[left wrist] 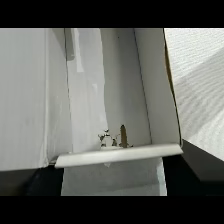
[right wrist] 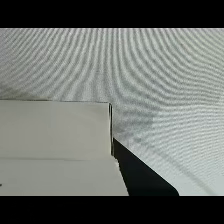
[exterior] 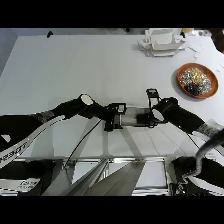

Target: Fold the box and place the chain.

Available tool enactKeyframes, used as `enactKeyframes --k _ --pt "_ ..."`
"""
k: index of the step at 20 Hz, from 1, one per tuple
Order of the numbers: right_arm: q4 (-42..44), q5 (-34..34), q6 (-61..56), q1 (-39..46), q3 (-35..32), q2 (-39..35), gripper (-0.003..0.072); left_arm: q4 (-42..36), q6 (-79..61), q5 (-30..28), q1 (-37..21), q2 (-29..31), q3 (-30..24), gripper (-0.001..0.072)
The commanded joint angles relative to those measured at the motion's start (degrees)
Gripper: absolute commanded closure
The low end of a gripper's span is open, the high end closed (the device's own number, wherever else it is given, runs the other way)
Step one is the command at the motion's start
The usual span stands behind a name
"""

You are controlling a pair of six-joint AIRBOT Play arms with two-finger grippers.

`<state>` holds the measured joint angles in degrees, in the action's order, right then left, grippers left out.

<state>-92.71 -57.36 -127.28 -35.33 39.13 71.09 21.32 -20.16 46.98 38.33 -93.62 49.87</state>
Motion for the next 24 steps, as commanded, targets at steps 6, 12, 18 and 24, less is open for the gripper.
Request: enactKeyframes --k 6,12,18,24 --pt "-1.44 -4.24 9.94 0.02 1.14 -2.82 0.0347 0.09 -0.15 0.00 -0.02 0.00 -0.02 0.0695" --pt "-6.32 -21.49 22.10 0.11 10.10 -11.78 0.0346 0.09 -0.15 0.07 -0.02 0.00 0.00 0.0695" --pt "-15.56 -17.84 28.87 11.91 27.61 -8.94 0.0498 0.09 -0.15 0.17 -0.02 0.00 0.00 0.0695" --pt "-12.81 -13.25 34.73 39.52 35.34 0.55 0.0485 0.09 -0.15 0.20 -0.02 0.00 -0.02 0.0695"
